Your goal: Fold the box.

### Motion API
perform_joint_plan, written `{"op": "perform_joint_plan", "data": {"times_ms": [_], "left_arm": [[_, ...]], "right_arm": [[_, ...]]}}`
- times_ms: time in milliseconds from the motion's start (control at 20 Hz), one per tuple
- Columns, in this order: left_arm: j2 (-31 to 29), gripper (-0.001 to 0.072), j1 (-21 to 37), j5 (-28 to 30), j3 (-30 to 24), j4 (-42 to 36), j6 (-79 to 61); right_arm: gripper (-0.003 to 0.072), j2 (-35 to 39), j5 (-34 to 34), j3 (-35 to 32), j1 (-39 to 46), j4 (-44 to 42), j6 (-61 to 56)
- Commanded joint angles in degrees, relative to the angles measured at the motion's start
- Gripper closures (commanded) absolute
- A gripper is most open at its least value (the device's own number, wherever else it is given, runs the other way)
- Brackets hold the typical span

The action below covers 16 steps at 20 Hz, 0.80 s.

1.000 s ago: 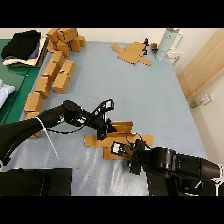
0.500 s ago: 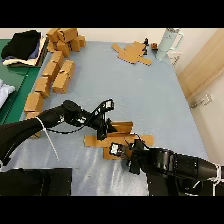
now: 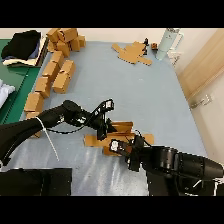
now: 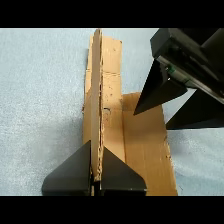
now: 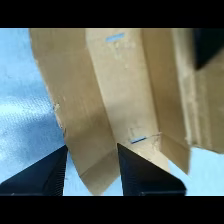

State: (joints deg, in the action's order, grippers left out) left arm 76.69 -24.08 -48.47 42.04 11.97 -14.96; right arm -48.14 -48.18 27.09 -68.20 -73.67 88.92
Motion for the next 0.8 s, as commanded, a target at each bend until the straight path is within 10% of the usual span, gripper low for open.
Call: {"op": "perform_joint_plan", "data": {"times_ms": [0, 550, 650, 750], "left_arm": [[0.0, 0.0697, 0.0, 0.0, 0.0, 0.0, 0.0], [0.0, 0.0696, 0.0, 0.0, 0.0, 0.0, 0.0], [0.0, 0.0696, 0.0, 0.0, 0.0, 0.0, 0.0], [0.0, 0.0696, 0.0, 0.0, 0.0, 0.0, 0.0]], "right_arm": [[0.0203, 2.5, -0.9, 0.2, 0.0, 3.6, -2.7], [0.0199, 2.8, -0.2, 0.2, 0.0, 11.9, -12.2], [-0.0034, 2.8, -0.8, 0.1, 0.0, 12.7, -12.2], [-0.0034, 2.8, -0.3, 0.2, 0.0, 12.7, -12.7]]}}
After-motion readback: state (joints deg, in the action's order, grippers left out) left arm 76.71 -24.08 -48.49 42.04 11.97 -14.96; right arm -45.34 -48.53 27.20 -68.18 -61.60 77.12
